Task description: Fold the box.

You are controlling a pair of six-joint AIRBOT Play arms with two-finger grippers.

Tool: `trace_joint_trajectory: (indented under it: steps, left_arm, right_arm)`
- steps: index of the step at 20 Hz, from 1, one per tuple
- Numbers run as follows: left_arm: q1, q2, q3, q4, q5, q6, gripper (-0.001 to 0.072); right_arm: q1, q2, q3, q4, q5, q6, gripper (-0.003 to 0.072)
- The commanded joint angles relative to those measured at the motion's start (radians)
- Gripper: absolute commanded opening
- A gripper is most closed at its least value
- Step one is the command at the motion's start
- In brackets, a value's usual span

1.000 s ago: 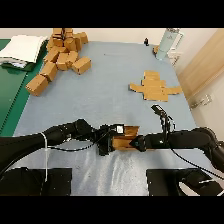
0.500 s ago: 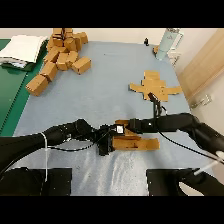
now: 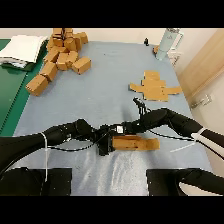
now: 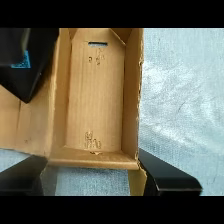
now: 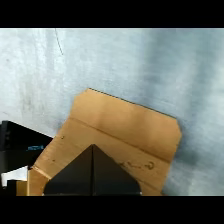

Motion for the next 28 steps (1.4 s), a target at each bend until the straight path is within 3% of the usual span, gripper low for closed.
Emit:
trace_joint_trajectory:
  steps: [1, 6, 9, 11, 13, 14, 15, 16, 17, 23, 25, 28]
  left_arm:
    - [0.0, 0.0, 0.0, 0.0, 0.0, 0.0, 0.0424]
    - [0.0, 0.0, 0.0, 0.0, 0.0, 0.0, 0.0425]
    - [0.0, 0.0, 0.0, 0.0, 0.0, 0.0, 0.0424]
    - [0.0, 0.0, 0.0, 0.0, 0.0, 0.0, 0.0425]
    - [0.0, 0.0, 0.0, 0.0, 0.0, 0.0, 0.0425]
    - [0.0, 0.0, 0.0, 0.0, 0.0, 0.0, 0.0425]
    - [0.0, 0.0, 0.0, 0.0, 0.0, 0.0, 0.0424]
    - [0.0, 0.0, 0.0, 0.0, 0.0, 0.0, 0.0425]
    - [0.0, 0.0, 0.0, 0.0, 0.0, 0.0, 0.0425]
    - [0.0, 0.0, 0.0, 0.0, 0.0, 0.0, 0.0425]
    - [0.0, 0.0, 0.0, 0.0, 0.0, 0.0, 0.0424]
    - [0.0, 0.0, 0.0, 0.0, 0.0, 0.0, 0.0425]
  right_arm:
    - [0.004, 0.012, 0.035, -0.005, -0.002, -0.066, 0.0005]
    - [0.004, 0.19, 0.08, -0.198, -0.106, -0.06, 0.0005]
    - [0.005, 0.319, 0.069, -0.343, -0.266, -0.022, 0.0004]
    - [0.008, 0.422, 0.023, -0.345, -0.368, -0.035, 0.0004]
    - [0.05, 0.536, -0.058, -0.322, -0.475, -0.183, 0.0006]
    - [0.074, 0.583, -0.103, -0.332, -0.505, -0.237, 0.0037]
    - [0.094, 0.618, -0.148, -0.365, -0.511, -0.285, 0.0263]
    - [0.108, 0.645, -0.189, -0.41, -0.502, -0.338, 0.0517]
    - [0.111, 0.651, -0.221, -0.454, -0.481, -0.389, 0.056]
    - [0.111, 0.57, -0.257, -0.682, -0.234, -0.57, 0.0559]
    - [0.111, 0.528, -0.257, -0.664, -0.131, -0.605, 0.0559]
    - [0.111, 0.472, -0.257, -0.524, -0.053, -0.715, 0.0559]
